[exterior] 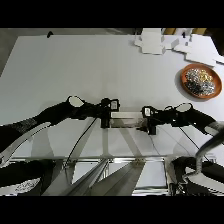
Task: Fold the box and place the chain.
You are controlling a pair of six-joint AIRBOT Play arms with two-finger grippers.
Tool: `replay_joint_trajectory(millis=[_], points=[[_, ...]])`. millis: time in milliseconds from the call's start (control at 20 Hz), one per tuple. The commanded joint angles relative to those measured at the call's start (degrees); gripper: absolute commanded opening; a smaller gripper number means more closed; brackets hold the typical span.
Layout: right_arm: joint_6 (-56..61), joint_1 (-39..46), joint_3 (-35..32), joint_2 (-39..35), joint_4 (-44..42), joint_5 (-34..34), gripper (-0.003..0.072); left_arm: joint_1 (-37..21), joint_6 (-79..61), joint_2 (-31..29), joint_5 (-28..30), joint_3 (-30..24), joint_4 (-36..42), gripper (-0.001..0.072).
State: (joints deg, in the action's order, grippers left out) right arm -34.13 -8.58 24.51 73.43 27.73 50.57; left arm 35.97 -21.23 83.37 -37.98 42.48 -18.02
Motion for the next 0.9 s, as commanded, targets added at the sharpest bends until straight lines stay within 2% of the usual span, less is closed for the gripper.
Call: replay_joint_trajectory(millis=[0,250,350,750,850], points=[[-1.1,0.0,0.0,0.1,-1.3,-0.5,0.0622,0.0,0.0,0.0,0.0,0.0,0.0,0.0009],[-1.1,0.0,0.0,0.1,-1.7,-0.5,0.0623,0.0,0.0,0.0,0.0,0.0,0.0,0.0009],[-1.1,0.0,0.0,0.1,-2.6,-0.3,0.0661,0.0,0.0,0.0,0.0,0.0,0.0,0.0009],[-0.9,0.0,0.0,0.4,-2.8,-0.1,0.0636,0.0,0.0,0.0,0.0,0.0,0.0,0.0009],[-0.9,0.0,0.0,0.4,-2.8,-0.2,0.0526,0.0,0.0,0.0,0.0,0.0,0.0,0.0009]])
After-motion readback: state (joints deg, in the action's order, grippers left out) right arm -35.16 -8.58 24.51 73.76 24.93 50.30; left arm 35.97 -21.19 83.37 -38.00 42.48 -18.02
